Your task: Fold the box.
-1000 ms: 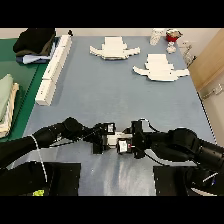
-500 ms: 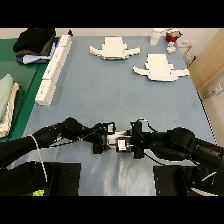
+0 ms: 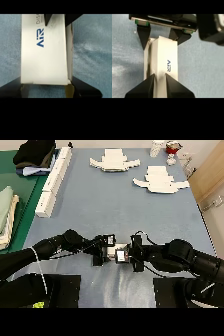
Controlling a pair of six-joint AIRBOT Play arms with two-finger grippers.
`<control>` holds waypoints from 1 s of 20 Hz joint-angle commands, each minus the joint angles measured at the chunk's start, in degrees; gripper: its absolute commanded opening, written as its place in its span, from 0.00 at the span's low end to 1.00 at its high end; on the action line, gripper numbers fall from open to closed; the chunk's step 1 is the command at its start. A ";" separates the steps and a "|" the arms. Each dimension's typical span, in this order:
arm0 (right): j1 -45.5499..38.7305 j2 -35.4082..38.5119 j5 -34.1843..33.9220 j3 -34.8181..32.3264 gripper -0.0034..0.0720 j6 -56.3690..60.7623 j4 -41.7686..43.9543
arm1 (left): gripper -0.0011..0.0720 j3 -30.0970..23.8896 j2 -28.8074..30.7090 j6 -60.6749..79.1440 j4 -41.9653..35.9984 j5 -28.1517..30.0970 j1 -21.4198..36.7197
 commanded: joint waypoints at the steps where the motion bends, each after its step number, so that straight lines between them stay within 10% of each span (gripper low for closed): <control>1: 0.02 -0.02 -0.17 0.02 0.30 0.02 0.66 | 0.74 0.04 0.04 -0.02 0.02 0.02 -0.02; 13: 0.02 -0.09 -0.13 0.02 0.37 0.37 0.70 | 0.74 0.04 0.04 -0.02 0.02 0.02 -0.02; 15: 0.02 -0.09 -0.13 0.02 0.66 0.37 0.70 | 0.74 0.04 0.04 0.00 0.02 0.00 -0.02; 20: 0.02 0.85 -0.04 0.04 0.66 0.42 2.73 | 0.74 0.04 0.04 -0.02 0.02 0.02 -0.02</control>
